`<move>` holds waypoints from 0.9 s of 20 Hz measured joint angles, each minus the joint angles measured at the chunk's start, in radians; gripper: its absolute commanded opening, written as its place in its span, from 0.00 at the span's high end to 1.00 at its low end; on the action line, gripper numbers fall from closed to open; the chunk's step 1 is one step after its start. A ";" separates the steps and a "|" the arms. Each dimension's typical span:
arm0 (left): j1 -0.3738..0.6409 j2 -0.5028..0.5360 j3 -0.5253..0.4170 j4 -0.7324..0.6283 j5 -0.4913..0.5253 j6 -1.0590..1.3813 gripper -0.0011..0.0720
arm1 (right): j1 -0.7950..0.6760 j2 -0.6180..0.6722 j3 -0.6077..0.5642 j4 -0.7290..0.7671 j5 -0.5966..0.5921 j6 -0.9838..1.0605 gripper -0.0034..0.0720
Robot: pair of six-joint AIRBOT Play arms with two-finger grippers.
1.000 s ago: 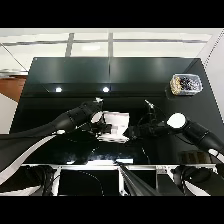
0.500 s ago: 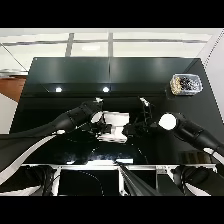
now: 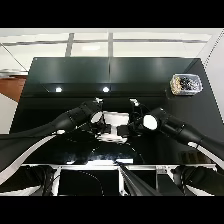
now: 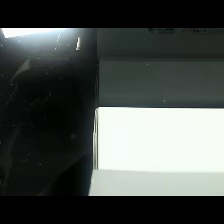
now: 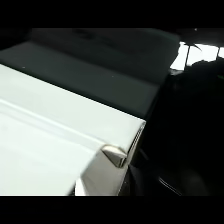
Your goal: Fold the box and place the chain.
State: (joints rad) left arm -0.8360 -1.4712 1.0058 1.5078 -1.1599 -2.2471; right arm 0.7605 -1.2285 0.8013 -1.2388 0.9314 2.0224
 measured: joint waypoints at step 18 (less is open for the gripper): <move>0.000 0.000 0.000 -0.002 0.001 -0.001 0.94 | 0.050 -0.137 0.127 -0.161 0.175 0.301 0.65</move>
